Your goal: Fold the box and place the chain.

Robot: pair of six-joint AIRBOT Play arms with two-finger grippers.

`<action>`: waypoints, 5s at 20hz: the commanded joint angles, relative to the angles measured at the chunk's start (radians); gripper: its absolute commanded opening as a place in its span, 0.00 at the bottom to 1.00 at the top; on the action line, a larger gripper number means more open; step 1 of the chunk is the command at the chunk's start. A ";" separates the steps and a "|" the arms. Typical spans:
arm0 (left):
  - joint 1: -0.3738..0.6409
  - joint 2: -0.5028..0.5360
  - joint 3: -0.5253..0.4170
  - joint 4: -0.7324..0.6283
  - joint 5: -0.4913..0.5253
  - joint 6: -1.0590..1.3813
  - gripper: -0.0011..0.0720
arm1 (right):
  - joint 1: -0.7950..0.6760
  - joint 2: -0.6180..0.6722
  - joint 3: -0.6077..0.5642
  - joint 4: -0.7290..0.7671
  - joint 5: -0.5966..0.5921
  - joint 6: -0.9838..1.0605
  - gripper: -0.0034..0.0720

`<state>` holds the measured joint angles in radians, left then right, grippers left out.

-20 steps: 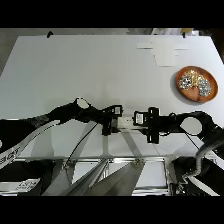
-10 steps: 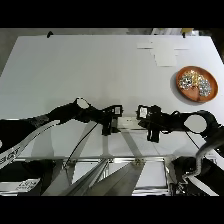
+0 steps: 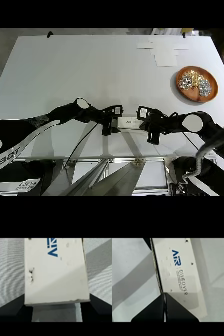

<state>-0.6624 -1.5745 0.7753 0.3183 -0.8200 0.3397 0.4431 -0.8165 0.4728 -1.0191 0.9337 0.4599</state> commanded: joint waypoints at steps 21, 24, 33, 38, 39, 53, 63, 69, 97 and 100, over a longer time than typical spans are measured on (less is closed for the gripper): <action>0.000 0.000 0.000 0.000 0.000 0.000 0.30 | -0.037 0.085 0.045 -0.092 -0.039 0.147 0.07; 0.000 0.001 0.000 0.000 0.000 0.000 0.30 | -0.146 0.167 0.048 -0.180 0.041 0.311 0.07; 0.000 0.000 0.000 0.000 0.000 0.000 0.30 | -0.483 0.153 -0.037 -0.495 0.187 0.801 0.06; 0.000 0.000 0.000 0.000 -0.003 0.000 0.30 | -0.483 0.093 -0.038 -0.487 0.256 0.800 0.07; 0.000 0.000 0.000 0.000 -0.003 0.000 0.30 | -0.483 0.089 -0.038 -0.485 0.262 0.800 0.07; 0.000 0.001 0.001 -0.012 -0.004 -0.001 0.30 | -0.483 0.089 -0.038 -0.480 0.258 0.800 0.07; 0.083 0.185 0.001 0.118 0.001 -0.130 0.30 | -0.483 0.089 -0.038 -0.480 0.258 0.800 0.07; 0.386 0.478 0.000 0.486 -0.064 -0.734 0.30 | -0.483 0.089 -0.038 -0.480 0.258 0.800 0.07; 1.003 0.666 -0.201 0.996 -0.264 -1.447 0.97 | -0.483 0.089 -0.038 -0.480 0.258 0.800 0.07; 1.003 0.853 -0.201 0.997 -0.293 -1.447 0.97 | -0.483 0.089 -0.038 -0.480 0.258 0.800 0.07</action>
<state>0.3412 -0.8551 0.5758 1.3136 -1.0824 -1.1069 -0.0391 -0.7269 0.4358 -1.4994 1.1915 1.2594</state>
